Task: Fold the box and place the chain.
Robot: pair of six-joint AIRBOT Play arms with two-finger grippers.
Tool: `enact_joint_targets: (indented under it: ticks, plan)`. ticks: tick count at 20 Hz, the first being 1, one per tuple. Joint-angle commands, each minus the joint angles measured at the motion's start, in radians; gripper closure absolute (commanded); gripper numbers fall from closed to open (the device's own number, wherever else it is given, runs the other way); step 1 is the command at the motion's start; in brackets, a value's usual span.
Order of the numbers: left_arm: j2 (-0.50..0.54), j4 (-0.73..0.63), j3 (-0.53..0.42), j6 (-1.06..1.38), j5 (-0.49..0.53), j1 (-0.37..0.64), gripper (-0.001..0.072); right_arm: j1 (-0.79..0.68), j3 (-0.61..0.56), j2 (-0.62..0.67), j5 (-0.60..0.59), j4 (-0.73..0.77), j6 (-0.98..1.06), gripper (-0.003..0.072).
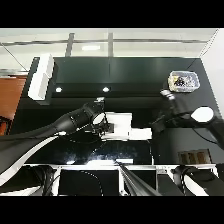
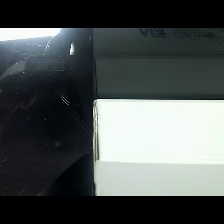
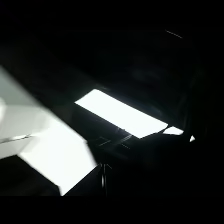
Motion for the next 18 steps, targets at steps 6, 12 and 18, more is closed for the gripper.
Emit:
enact_joint_targets:
  ticks: [6,12,18]
  plan:
    - [0.0,0.0,0.001,0.0,-0.004,0.001,0.0678,-0.166,-0.14,-0.113,0.114,0.141,0.386,0.0669]
    - [0.0,0.001,0.001,0.0,0.003,0.001,0.0678,-0.042,-0.14,-0.296,0.09,0.375,0.172,0.0668]
    - [0.0,0.001,0.001,0.0,0.003,0.001,0.0678,-0.036,-0.066,-0.296,0.175,0.391,0.117,0.0666]
